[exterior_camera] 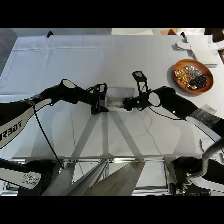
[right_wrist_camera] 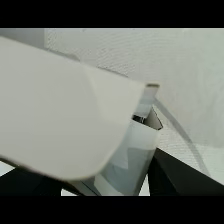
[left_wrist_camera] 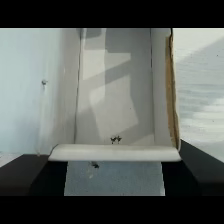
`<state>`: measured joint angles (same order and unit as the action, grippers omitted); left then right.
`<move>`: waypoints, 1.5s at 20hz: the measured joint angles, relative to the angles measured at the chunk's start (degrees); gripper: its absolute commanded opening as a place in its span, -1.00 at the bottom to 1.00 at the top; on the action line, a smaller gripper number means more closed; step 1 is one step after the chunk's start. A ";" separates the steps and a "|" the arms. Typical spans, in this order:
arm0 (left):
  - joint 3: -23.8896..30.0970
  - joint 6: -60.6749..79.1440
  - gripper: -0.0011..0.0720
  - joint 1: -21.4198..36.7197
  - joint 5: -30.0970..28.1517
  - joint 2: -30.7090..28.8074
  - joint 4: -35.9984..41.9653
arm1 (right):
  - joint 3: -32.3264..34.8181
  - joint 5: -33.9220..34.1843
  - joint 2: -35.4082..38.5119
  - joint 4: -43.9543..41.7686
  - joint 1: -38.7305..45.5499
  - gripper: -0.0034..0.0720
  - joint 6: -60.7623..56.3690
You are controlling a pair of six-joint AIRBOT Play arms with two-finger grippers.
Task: Fold the box and place the chain.
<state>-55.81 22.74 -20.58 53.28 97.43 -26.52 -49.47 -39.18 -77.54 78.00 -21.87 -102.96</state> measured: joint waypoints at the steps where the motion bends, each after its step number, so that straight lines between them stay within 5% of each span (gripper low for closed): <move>1: 0.00 0.00 -0.27 0.00 0.02 0.00 0.00 | -0.11 -0.02 0.00 0.26 -0.26 0.48 -1.05; 9: 0.00 0.04 -0.27 0.00 0.04 0.00 -0.07 | -0.31 1.29 -1.05 1.97 -0.98 0.40 -6.43; 15: 0.00 0.11 -0.27 0.00 0.11 0.00 -0.07 | -0.33 2.01 -1.73 11.28 -0.98 0.35 -15.13; 30: 0.00 0.11 -0.27 0.00 0.11 0.00 -0.11 | -10.19 -9.07 -9.68 18.08 -3.72 0.27 -19.91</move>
<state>-55.81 22.85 -20.58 53.39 97.43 -26.63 -59.66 -48.25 -87.22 96.07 -25.58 -122.87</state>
